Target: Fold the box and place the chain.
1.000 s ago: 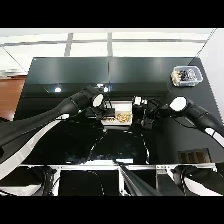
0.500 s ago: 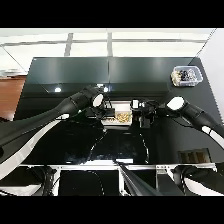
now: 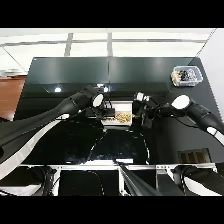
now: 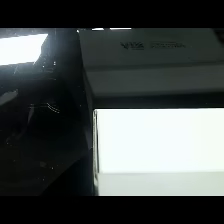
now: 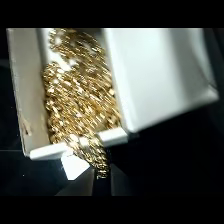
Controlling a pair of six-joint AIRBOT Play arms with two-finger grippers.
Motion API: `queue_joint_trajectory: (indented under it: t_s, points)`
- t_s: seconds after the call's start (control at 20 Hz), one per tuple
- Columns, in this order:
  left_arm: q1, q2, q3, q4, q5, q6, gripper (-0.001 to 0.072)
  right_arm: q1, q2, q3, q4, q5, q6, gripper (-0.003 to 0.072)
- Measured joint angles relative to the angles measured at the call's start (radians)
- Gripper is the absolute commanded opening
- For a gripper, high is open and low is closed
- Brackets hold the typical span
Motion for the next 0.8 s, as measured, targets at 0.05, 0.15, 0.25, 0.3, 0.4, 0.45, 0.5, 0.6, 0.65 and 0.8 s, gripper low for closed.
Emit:
queue_joint_trajectory:
  t_s: [0.05, 0.15, 0.25, 0.3, 0.4, 0.45, 0.5, 0.6, 0.65, 0.8]
  points:
    - [0.0, 0.0, 0.0, 0.0, 0.0, 0.0, 0.003, -0.014, 0.018, 0.004, -0.015, 0.023, 0.071, 0.0011]
    - [0.0, 0.0, 0.0, 0.0, 0.002, 0.0, 0.003, -0.033, 0.057, 0.021, -0.029, 0.09, 0.215, 0.0011]
    - [0.0, 0.0, 0.0, 0.001, 0.003, 0.0, 0.003, -0.043, 0.085, 0.037, 0.029, 0.151, 0.34, 0.0012]
    - [0.0, 0.0, 0.0, 0.002, 0.003, 0.0, 0.003, -0.044, 0.093, 0.041, 0.085, 0.166, 0.381, 0.0012]
    - [0.0, 0.0, 0.0, 0.002, 0.005, 0.0, 0.003, -0.029, 0.103, 0.047, 0.214, 0.164, 0.439, 0.0041]
    - [0.0, 0.0, 0.0, 0.002, 0.006, 0.0, 0.003, -0.013, 0.104, 0.048, 0.262, 0.143, 0.456, 0.0231]
    - [0.0, 0.0, 0.0, 0.002, 0.009, 0.0, 0.003, 0.004, 0.103, 0.05, 0.294, 0.115, 0.47, 0.0275]
    - [0.0, 0.0, 0.0, 0.002, 0.018, 0.0, 0.003, 0.022, 0.102, 0.051, 0.308, 0.077, 0.508, 0.0274]
    - [0.0, 0.0, 0.0, 0.002, 0.019, 0.0, 0.003, 0.016, 0.102, 0.052, 0.291, 0.064, 0.53, 0.0274]
    - [0.0, -0.001, 0.0, 0.002, 0.023, 0.0, 0.003, -0.057, 0.102, 0.052, 0.197, 0.086, 0.593, 0.0274]
